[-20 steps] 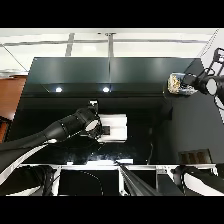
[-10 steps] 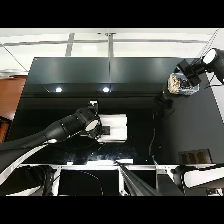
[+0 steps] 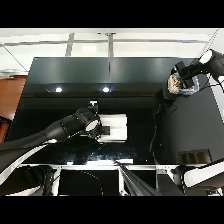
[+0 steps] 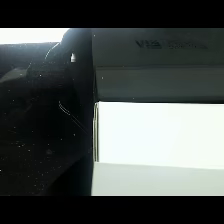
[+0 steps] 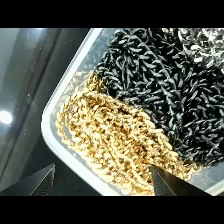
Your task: Fold the box and place the chain.
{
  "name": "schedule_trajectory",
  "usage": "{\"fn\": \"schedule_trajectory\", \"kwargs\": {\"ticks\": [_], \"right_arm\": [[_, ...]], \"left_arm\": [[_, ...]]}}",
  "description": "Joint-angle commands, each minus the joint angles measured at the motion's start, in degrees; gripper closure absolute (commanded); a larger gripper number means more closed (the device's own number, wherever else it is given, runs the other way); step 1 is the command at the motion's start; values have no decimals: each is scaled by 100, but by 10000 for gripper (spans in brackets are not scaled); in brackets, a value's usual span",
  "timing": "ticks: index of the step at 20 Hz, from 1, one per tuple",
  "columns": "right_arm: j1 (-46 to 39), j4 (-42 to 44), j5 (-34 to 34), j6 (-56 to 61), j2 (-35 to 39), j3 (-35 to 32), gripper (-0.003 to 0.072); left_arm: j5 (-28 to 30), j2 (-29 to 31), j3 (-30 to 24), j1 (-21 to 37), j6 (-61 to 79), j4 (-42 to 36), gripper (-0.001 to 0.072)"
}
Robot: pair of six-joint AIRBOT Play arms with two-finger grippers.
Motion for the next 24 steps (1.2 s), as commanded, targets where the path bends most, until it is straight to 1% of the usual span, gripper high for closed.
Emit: {"fn": "schedule_trajectory", "kwargs": {"ticks": [1, 7, 11, 20, 21, 22, 23, 24], "right_arm": [[-103, -9, 168, -2, -24, 11, 8], [-157, 37, 76, -103, -24, 22, 8], [-122, 44, -116, -116, -48, 22, 8], [46, 37, -243, -116, -289, 22, 8], [46, 37, -205, -142, -289, 22, 69], [37, 44, -105, -258, -286, 24, 340], [24, 46, 4, -483, -286, 24, 524], [22, 52, 85, -734, -282, 24, 678]], "left_arm": [[4, -2, -2, 0, 7, 7, 680], [4, -2, -2, 2, 7, 7, 681], [9, -2, -2, 4, 7, 7, 681], [26, -2, -2, 26, 7, 9, 680], [28, -2, -2, 37, 7, 9, 680], [28, -2, -2, 46, 7, 17, 680], [26, -2, -2, 46, 7, 35, 681], [26, -2, -2, 46, 7, 35, 681]]}}
